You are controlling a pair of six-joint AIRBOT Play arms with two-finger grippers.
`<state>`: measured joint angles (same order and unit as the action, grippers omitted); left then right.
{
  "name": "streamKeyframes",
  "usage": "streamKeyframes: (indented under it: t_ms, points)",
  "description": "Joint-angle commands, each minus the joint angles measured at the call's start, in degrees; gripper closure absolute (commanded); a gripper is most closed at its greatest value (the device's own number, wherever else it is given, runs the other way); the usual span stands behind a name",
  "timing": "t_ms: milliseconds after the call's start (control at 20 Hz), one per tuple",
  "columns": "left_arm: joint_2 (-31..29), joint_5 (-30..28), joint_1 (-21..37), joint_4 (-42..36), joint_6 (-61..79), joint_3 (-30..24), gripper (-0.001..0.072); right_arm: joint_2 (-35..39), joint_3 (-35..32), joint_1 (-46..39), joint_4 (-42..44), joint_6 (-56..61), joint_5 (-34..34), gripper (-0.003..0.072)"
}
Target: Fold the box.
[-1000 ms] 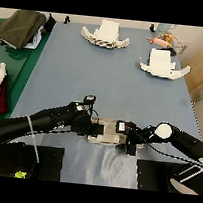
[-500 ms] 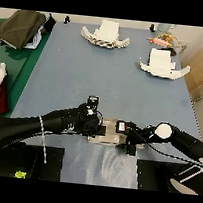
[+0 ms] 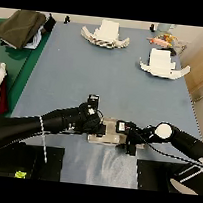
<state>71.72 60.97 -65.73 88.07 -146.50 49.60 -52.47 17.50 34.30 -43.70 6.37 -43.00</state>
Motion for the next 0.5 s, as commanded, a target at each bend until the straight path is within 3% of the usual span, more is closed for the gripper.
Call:
streamKeyframes:
  t_ms: [0, 350, 450]
  points:
    - [-1.3, 3.8, 0.1, 0.4, 0.1, 1.1, 0.0105, 0.0, 0.0, 0.0, 0.0, 0.0, 0.0, 0.0204]
    - [-13.7, 15.3, 2.4, 0.9, 2.4, 1.3, 0.0141, 0.0, 0.0, 0.0, 0.0, 0.0, 0.0, 0.0203]
    - [-17.4, 18.3, 4.4, 0.9, 6.0, 1.3, 0.05, 0.0, 0.0, 0.0, 0.0, 0.0, 0.0, 0.0203]
